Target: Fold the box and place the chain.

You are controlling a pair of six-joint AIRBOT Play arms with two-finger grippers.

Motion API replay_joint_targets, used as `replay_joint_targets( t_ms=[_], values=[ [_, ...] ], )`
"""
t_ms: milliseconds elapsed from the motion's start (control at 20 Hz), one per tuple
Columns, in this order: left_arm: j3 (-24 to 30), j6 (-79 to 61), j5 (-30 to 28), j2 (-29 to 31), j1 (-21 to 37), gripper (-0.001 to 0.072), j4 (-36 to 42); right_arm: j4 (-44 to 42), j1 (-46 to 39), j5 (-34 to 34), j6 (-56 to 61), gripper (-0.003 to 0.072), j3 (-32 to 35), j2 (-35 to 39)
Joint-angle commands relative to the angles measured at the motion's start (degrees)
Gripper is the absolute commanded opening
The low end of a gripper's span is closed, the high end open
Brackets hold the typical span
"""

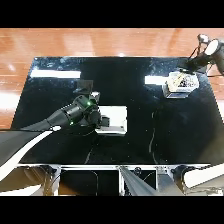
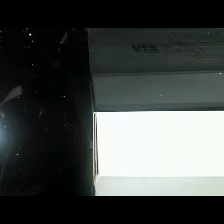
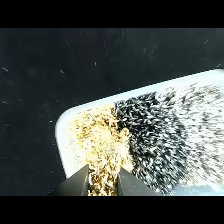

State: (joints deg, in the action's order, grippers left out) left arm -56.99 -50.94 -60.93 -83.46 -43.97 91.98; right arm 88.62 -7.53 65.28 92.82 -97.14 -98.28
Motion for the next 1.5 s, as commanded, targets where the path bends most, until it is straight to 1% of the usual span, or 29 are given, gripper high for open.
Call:
replay_joint_targets(
  t_ms=[0,150,250,400,550,750,850,1100,1350,1450],
  values=[
    [0.00,-0.02,-0.11,-0.02,0.04,0.0017,0.00,0.11,-0.50,0.50,-0.35,0.0040,-0.11,6.27],
    [0.00,-0.04,-0.11,-0.02,0.02,0.0017,0.00,0.07,-0.68,0.66,-1.05,0.0040,-0.11,13.25],
    [0.00,-0.04,-0.11,-0.02,0.00,0.0017,0.02,-0.20,-0.68,2.12,-1.44,0.0040,-0.11,18.05],
    [0.00,-0.04,-0.11,-0.02,0.00,0.0017,0.00,-1.09,-0.66,5.68,-2.49,0.0040,-0.11,25.00],
    [0.00,-0.04,-0.11,-0.02,0.00,0.0017,0.02,-5.44,-0.61,8.02,-3.85,0.0041,-0.11,31.47],
    [0.00,-0.04,-0.33,-0.02,-0.04,0.0017,0.42,-6.08,2.71,13.64,-5.22,0.0041,-0.09,37.75],
    [0.00,-0.04,-0.33,-0.02,-0.04,0.0017,0.39,-6.10,6.19,17.18,-5.20,0.0041,-0.02,39.78],
    [0.00,-0.04,-0.39,-0.02,-0.07,0.0017,0.42,-6.01,19.34,23.17,-5.22,0.0042,1.49,42.21],
    [0.00,-0.04,-0.35,-0.02,-0.04,0.0018,0.39,-6.47,30.21,24.33,-4.24,0.0041,1.49,42.18],
    [0.00,-0.02,-0.33,-0.02,-0.04,0.0017,0.39,-9.03,33.48,23.89,-3.87,0.0042,1.57,42.14]
  ],
)
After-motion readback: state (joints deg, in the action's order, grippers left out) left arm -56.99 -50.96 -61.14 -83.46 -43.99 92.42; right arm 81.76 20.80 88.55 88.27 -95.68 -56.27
